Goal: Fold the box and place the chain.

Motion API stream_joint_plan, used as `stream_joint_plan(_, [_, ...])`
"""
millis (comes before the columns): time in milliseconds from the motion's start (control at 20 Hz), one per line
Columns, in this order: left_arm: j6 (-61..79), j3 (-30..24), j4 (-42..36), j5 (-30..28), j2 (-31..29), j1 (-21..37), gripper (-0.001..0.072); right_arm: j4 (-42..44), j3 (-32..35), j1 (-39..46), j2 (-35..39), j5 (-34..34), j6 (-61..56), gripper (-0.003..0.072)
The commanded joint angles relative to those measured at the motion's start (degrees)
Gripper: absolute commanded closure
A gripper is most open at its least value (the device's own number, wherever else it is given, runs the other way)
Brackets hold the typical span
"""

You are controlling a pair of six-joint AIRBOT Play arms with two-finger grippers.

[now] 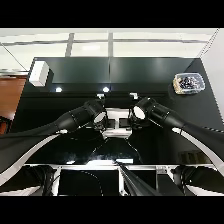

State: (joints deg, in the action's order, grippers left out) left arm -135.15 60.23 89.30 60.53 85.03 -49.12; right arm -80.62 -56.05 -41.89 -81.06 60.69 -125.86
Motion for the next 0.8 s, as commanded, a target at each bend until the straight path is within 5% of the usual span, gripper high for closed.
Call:
stream_joint_plan(0, [0.1,0.0,0.0,0.0,0.0,0.0,0.0683,-0.2,-0.1,-0.2,-0.7,-0.5,-2.4,0.0479])
stream_joint_plan(300, [0.1,0.0,0.0,0.0,0.0,0.0,0.0683,-0.3,-0.1,-0.2,-0.7,-0.9,-4.4,0.068])
stream_joint_plan(450, [0.1,0.0,0.0,0.1,0.0,0.0,0.0683,-0.2,-0.1,-0.2,-0.6,-0.9,-4.2,0.0671])
stream_joint_plan(550, [0.1,0.0,0.0,0.1,0.0,0.0,0.0683,-0.2,-0.1,-0.2,-0.6,-0.6,-4.2,0.0483])
stream_joint_plan(600, [0.1,0.0,0.0,0.1,0.0,0.0,0.0683,-0.2,-0.2,-0.2,-0.6,-0.6,-4.2,0.0485])
stream_joint_plan(750, [0.1,0.0,0.0,0.1,0.0,0.0,0.0683,-0.2,-0.2,-0.3,-0.6,-0.9,-4.2,0.0678])
